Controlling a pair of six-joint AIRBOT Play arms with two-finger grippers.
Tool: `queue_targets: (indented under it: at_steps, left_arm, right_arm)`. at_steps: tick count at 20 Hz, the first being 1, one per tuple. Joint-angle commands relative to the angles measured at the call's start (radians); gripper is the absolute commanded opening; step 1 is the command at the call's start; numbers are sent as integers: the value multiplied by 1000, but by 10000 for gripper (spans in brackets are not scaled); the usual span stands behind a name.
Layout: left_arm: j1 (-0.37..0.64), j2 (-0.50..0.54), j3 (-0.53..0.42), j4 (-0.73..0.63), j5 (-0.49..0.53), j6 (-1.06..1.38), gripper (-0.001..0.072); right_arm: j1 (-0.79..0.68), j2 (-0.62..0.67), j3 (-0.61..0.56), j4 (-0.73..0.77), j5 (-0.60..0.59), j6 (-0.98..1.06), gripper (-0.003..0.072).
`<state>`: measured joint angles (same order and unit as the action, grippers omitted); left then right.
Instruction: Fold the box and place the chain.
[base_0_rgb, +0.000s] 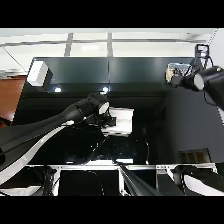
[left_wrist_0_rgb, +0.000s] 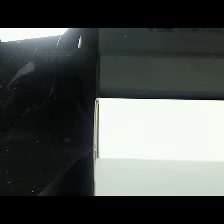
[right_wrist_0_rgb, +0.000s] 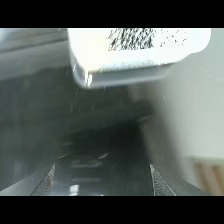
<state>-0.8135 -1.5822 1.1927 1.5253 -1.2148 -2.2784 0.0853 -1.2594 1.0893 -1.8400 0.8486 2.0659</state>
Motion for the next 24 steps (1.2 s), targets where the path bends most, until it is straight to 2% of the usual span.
queue_targets:
  at_steps: [1,4,6,7,11,16,17,18,19,21,24]
  left_arm:
    - [0,0,0,0,3,0,25]
    - [0,0,0,0,2,0,26]
    - [0,0,0,0,2,0,25]
    - [0,0,0,0,2,0,25]
    - [0,0,0,0,2,0,25]
    - [0,0,0,0,2,0,25]
    - [0,0,0,0,2,0,25]
    - [0,0,0,0,2,0,25]
    - [0,0,0,0,2,0,25]
    - [0,0,0,0,2,0,25]
    - [0,0,0,0,2,0,25]
  right_arm:
    - [-168,-247,225,168,-9,-70,703]
    - [-203,-501,562,172,163,-71,703]
    - [-210,-630,729,188,225,-76,691]
    - [-215,-676,783,203,239,-77,573]
    - [-225,-789,883,217,244,-77,564]
    - [-227,-834,888,257,247,-94,535]
    - [-227,-835,888,274,253,-106,404]
    - [-226,-834,893,277,264,-108,125]
    - [-227,-833,908,277,286,-112,17]
    - [-227,-819,946,270,325,-135,16]
    - [-226,-728,954,269,338,-222,16]
